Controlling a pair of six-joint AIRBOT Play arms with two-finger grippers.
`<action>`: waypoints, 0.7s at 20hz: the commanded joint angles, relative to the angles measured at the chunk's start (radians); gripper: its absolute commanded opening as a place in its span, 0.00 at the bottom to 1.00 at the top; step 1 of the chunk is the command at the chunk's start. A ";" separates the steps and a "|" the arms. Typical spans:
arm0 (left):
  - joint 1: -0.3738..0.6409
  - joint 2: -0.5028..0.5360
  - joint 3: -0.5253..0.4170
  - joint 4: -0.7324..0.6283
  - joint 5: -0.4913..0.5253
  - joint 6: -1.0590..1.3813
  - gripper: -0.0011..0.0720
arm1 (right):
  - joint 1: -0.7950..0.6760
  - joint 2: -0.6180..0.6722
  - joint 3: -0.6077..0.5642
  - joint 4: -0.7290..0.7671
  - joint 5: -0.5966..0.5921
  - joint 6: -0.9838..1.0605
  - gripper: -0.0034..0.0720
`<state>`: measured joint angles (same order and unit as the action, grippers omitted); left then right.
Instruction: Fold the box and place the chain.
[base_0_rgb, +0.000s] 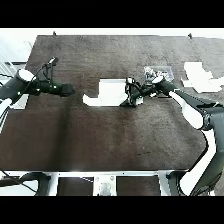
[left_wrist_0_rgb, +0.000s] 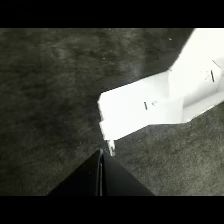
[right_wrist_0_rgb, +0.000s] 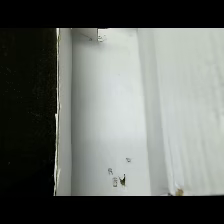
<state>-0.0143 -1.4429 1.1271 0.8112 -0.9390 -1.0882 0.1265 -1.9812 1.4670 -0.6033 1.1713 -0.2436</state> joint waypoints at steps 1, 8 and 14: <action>0.035 -0.030 -0.010 -0.026 -0.041 -0.063 0.04 | 0.001 0.000 0.000 0.000 0.001 0.000 0.68; 0.038 -0.129 -0.010 -0.109 -0.044 -0.055 0.04 | 0.001 0.000 0.000 0.000 0.000 0.000 0.67; 0.035 -0.255 -0.004 -0.237 -0.065 0.027 0.04 | 0.001 0.000 0.000 0.000 0.001 0.000 0.67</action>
<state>0.0212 -1.6482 1.1194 0.6476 -0.9928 -1.1137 0.1265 -1.9812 1.4670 -0.6033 1.1717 -0.2436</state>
